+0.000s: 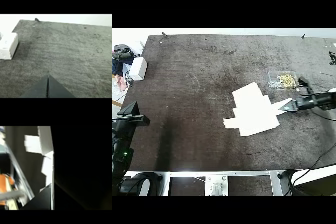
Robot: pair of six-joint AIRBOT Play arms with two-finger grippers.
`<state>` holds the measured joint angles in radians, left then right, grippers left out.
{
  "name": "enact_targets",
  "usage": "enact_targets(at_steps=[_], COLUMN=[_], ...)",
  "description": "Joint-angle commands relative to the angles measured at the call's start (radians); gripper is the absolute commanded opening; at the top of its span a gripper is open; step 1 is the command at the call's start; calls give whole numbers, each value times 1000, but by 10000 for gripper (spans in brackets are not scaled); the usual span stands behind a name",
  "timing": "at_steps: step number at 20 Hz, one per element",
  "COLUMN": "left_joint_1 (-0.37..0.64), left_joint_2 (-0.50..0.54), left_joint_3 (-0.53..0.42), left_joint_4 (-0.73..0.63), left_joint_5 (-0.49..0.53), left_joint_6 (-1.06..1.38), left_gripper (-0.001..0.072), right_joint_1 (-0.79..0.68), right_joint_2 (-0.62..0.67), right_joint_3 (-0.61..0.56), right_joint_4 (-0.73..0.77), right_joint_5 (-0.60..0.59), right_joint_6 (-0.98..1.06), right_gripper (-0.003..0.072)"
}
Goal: Fold the box and place the chain.
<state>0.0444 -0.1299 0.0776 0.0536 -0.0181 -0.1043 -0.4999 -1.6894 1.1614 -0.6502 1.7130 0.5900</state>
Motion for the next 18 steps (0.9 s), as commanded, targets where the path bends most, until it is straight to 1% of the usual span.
enact_targets(at_steps=[1,3,4,5,7,9,11,13,18], left_joint_1=[0,0,0,0,0,0,0,0,0], left_joint_2=[0,0,0,0,0,0,0,0,0], left_joint_3=[-1,-1,-1,-1,-1,-1,0,1,1], left_joint_4=[0,0,0,0,0,0,0,0,-6], left_joint_5=[1,1,0,0,0,0,0,-2,-78], left_joint_6=[0,0,0,0,0,0,0,0,-1], left_gripper=[12,12,12,12,12,12,12,12,12], right_joint_1=[184,303,351,394,491,590,637,650,680], right_joint_2=[135,177,185,185,184,184,185,185,184], right_joint_3=[-234,-312,-329,-331,-332,-332,-332,-332,-328], right_joint_4=[204,311,346,363,391,394,397,413,412], right_joint_5=[-259,-455,-538,-622,-735,-887,-1009,-1030,-1048], right_joint_6=[-17,-9,3,38,42,43,66,58,13], right_gripper=[7,7,7,7,7,7,7,7,7])
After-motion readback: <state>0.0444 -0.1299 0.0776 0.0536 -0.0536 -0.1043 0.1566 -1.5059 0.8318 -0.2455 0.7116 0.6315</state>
